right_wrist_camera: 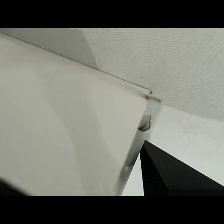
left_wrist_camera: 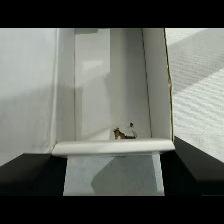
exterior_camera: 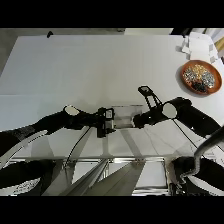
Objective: Fold the box and place the chain.
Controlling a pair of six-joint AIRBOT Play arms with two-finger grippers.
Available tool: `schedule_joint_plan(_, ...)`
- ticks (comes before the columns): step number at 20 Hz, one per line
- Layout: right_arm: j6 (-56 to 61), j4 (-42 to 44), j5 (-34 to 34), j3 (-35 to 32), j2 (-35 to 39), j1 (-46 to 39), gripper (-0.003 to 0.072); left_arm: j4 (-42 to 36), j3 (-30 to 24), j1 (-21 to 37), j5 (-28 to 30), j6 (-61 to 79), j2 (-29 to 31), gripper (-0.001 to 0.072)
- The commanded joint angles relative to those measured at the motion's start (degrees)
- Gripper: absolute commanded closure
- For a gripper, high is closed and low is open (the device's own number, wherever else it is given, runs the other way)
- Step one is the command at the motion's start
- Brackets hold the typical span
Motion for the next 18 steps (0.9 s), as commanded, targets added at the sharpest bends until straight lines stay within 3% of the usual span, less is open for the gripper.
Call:
schedule_joint_plan(1,2.3,-1.4,0.9,0.9,-1.9,1.2,0.0228,0.0,0.0,0.0,0.0,0.0,0.0,0.0397)
schedule_joint_plan(4,4.1,-3.9,0.8,0.9,-2.8,3.1,0.0231,0.0,0.0,0.0,0.0,0.0,0.0,0.0397)
schedule_joint_plan(12,5.1,-6.3,0.1,0.9,-4.2,3.7,0.0363,0.0,0.0,0.0,0.0,0.0,0.0,0.0397)
schedule_joint_plan(16,5.1,-6.4,-0.5,0.9,-4.3,3.7,0.0507,0.0,0.0,0.0,0.0,0.0,0.0,0.0397)
schedule_joint_plan(18,5.1,-6.4,-0.5,0.9,-4.3,3.7,0.0671,0.0,0.0,0.0,0.0,0.0,0.0,0.0397)
